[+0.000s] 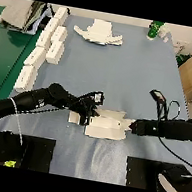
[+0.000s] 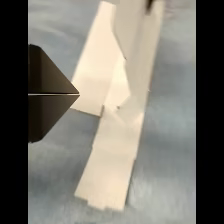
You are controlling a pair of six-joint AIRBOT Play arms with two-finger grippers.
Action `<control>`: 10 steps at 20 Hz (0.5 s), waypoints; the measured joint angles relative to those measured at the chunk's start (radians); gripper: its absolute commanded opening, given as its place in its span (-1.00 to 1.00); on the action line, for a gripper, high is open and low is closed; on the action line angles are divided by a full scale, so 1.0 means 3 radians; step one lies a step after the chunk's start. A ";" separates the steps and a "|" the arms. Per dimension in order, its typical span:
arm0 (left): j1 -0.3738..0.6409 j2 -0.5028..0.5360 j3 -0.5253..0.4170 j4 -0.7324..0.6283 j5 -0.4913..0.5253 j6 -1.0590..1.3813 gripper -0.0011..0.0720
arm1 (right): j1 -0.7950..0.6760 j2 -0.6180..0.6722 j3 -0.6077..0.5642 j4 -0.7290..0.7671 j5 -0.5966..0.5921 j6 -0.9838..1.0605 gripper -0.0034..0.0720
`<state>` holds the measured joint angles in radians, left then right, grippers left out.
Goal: Fold the box.
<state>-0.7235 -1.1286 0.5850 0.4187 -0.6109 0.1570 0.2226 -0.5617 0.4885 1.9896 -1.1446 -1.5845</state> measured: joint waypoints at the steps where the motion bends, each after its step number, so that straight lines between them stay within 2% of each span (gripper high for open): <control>1: 0.0000 0.0000 0.0000 0.0001 0.0000 -0.0001 -0.94 | 0.0139 0.0010 0.0000 0.0019 -0.0048 -0.0195 -0.92; 4: 0.0000 0.0000 0.0000 0.0001 0.0000 -0.0001 -0.94 | 0.0757 -0.0043 0.0000 -0.0148 -0.0065 -0.0716 -0.91; 5: 0.0001 0.0000 0.0000 0.0001 0.0000 -0.0001 -0.94 | 0.1006 -0.0089 -0.0003 -0.0286 -0.0037 -0.0824 -0.75; 7: 0.0000 0.0000 0.0000 0.0001 0.0000 -0.0001 -0.94 | 0.1532 -0.0235 -0.0004 -0.0696 0.0075 -0.0974 0.62; 10: 0.0000 0.0000 0.0000 0.0001 0.0001 -0.0001 -0.94 | 0.2093 -0.0554 -0.0004 -0.1333 0.0374 -0.1078 0.67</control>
<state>-0.7235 -1.1286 0.5850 0.4191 -0.6106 0.1566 0.8505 -0.7280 0.4873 1.5898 -1.0325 -1.9079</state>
